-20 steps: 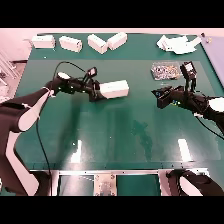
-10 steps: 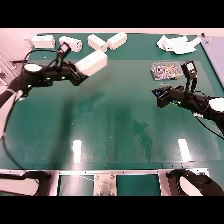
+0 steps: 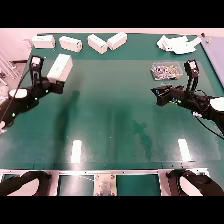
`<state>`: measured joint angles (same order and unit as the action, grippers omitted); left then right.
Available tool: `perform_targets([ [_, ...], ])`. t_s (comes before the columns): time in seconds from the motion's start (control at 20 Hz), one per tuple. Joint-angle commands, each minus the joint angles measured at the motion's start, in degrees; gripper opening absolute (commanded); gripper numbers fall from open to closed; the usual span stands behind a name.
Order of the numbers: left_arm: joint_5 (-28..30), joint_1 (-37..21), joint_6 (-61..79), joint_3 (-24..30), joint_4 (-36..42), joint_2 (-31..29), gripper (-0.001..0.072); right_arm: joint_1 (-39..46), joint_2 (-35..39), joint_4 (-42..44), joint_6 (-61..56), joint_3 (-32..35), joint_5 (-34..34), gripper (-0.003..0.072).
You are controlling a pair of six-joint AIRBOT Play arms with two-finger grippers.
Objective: Fold the box and place the chain.
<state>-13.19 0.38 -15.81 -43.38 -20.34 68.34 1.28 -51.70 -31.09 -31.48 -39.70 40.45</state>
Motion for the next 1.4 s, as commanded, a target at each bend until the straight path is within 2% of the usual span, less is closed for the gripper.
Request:
perform_targets([
  [0.0, 10.6, -0.09, -5.4, 6.71, -0.17, -1.57, 0.0017, -0.02, 0.02, 2.29, -0.04, 0.0, 0.04, 0.0004],
  [0.15, 16.28, -0.09, -6.29, 9.42, -0.13, -1.53, 0.0018, -0.15, 0.02, 2.6, -0.04, 0.0, 0.07, 0.0003],
  [0.4, 16.68, -0.09, -6.43, 9.77, -0.15, 1.4, 0.002, -0.22, 0.02, 5.66, -0.04, 0.0, 0.13, 0.0004],
  [0.45, 16.57, -0.09, -6.43, 9.75, -0.15, 2.16, 0.0104, -0.22, 0.02, 5.66, -0.04, 0.0, 0.13, 0.0003],
  [0.5, 16.68, -0.09, -6.43, 9.75, -0.15, 2.95, 0.0467, -0.22, 0.04, 5.66, -0.04, 0.0, 0.15, 0.0004],
  [0.55, 16.83, -0.09, -6.69, 9.64, -0.11, 3.58, 0.0638, -0.22, 0.04, 5.88, -0.04, 0.0, 0.33, 0.0003],
  [0.6, 17.07, -0.09, -6.62, 9.62, -0.2, 3.56, 0.0653, -0.22, 0.04, 6.08, -0.04, 0.0, 0.5, 0.0004],
  [0.65, 17.88, -0.09, -6.67, 9.64, -0.2, 3.56, 0.0716, -0.22, 0.04, 6.19, -0.04, 0.0, 0.55, 0.0039],
  [0.7, 18.95, -0.09, -6.27, 9.64, -0.26, 3.56, 0.0717, -0.2, 0.04, 6.21, -0.02, 0.0, 0.74, 0.0165],
  [0.75, 19.52, -0.09, -6.12, 9.64, -0.44, 3.39, 0.0718, -0.17, 0.04, 6.23, -0.02, 0.0, 0.72, 0.0257],
  [0.8, 19.56, -0.09, -5.33, 9.62, -0.55, 2.93, 0.072, -0.17, 0.04, 6.23, -0.02, 0.0, 0.9, 0.0283],
  [0.9, 17.97, -0.09, -3.82, 9.66, -0.52, 0.55, 0.072, -0.15, 0.09, 6.25, -0.02, -0.02, 1.11, 0.0283],
  [1.0, 16.46, -0.09, -3.32, 9.66, -0.52, -4.9, 0.072, -0.15, 1.18, 6.71, 0.0, -0.09, 1.09, 0.0284],
  [1.1, 15.19, -0.09, -1.77, 9.66, -0.55, -11.5, 0.072, -0.09, 3.5, 6.69, 0.02, -0.13, 0.85, 0.0362],
  [1.15, 13.75, -0.09, -1.6, 9.81, -0.57, -14.75, 0.072, 0.02, 4.98, 6.69, -0.02, -0.13, 0.9, 0.0369],
  [1.2, 11.85, -0.09, -1.7, 10.12, -0.55, -17.75, 0.072, 0.02, 6.43, 6.69, -0.07, -0.11, 0.94, 0.0363],
  [1.25, 9.01, -0.09, -1.7, 10.29, -0.57, -20.61, 0.0705, 0.02, 7.96, 6.69, -0.09, -0.11, 0.98, 0.0243],
  [1.3, 5.46, -0.09, -2.27, 10.45, -0.57, -23.56, 0.0555, 0.02, 9.73, 6.69, -1.01, -0.11, 1.09, 0.0068],
  [1.35, 0.83, -0.09, -2.16, 10.71, -0.92, -26.77, 0.0162, 0.02, 11.28, 6.67, -2.38, -0.11, 1.09, 0.0004],
])
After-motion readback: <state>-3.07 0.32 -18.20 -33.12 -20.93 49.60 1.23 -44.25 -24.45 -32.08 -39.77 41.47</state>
